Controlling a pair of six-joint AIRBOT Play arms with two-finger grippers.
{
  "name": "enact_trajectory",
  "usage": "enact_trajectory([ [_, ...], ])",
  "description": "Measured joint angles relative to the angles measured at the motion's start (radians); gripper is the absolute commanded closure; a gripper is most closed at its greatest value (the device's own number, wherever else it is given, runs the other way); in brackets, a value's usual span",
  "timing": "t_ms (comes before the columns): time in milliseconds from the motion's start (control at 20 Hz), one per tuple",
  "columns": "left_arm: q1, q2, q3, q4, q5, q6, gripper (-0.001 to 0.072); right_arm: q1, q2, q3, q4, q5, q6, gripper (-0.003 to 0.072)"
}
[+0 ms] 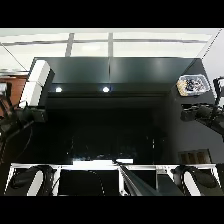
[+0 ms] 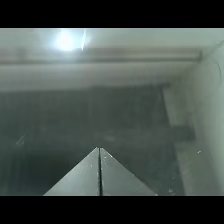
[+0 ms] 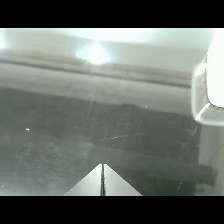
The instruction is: Fold the box and place the chain.
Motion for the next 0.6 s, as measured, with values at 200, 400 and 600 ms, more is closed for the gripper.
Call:
enact_trajectory([
  [200,-0.009,0.113,-0.098,-0.009,0.049,0.014,0.0679,0.001,0.006,-0.01,-0.018,-0.026,-0.004,0.0671],
  [400,-0.011,0.145,-0.126,-0.01,0.064,0.02,0.0678,0.001,0.008,-0.013,-0.024,-0.034,-0.004,0.0671],
  [600,-0.011,0.155,-0.133,-0.012,0.068,0.02,0.0679,0.001,0.008,-0.013,-0.026,-0.035,-0.005,0.0671],
])
